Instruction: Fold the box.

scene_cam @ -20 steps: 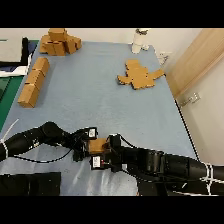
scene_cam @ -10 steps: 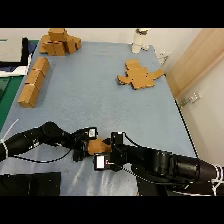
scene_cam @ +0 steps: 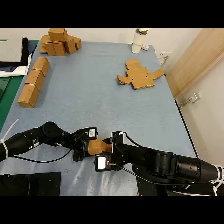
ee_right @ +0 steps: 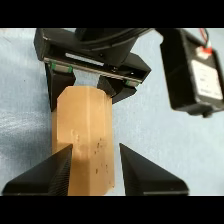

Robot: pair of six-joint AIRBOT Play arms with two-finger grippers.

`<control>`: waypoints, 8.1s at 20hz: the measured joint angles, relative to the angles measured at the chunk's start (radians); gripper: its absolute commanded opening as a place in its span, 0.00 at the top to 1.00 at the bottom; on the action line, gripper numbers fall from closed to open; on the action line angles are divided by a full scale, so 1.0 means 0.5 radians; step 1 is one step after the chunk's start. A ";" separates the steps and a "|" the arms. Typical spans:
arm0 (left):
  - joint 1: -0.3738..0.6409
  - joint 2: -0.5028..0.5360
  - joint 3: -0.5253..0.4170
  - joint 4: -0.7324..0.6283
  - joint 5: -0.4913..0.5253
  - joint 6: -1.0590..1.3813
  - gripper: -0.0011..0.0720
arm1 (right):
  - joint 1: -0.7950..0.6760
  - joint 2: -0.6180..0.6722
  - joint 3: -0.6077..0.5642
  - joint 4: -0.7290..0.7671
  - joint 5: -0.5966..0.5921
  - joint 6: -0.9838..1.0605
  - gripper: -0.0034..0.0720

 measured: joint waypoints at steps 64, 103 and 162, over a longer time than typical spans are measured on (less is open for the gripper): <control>0.000 0.000 0.000 0.000 -0.001 0.000 0.44 | 0.436 -0.240 0.071 -0.993 -0.300 1.032 0.63; 0.000 0.000 0.000 0.001 -0.001 0.000 0.44 | 0.382 -0.245 0.071 -0.702 -0.279 1.032 0.75; 0.000 0.000 0.000 0.000 -0.001 -0.001 0.44 | -0.385 0.008 -0.208 1.146 0.281 2.343 0.95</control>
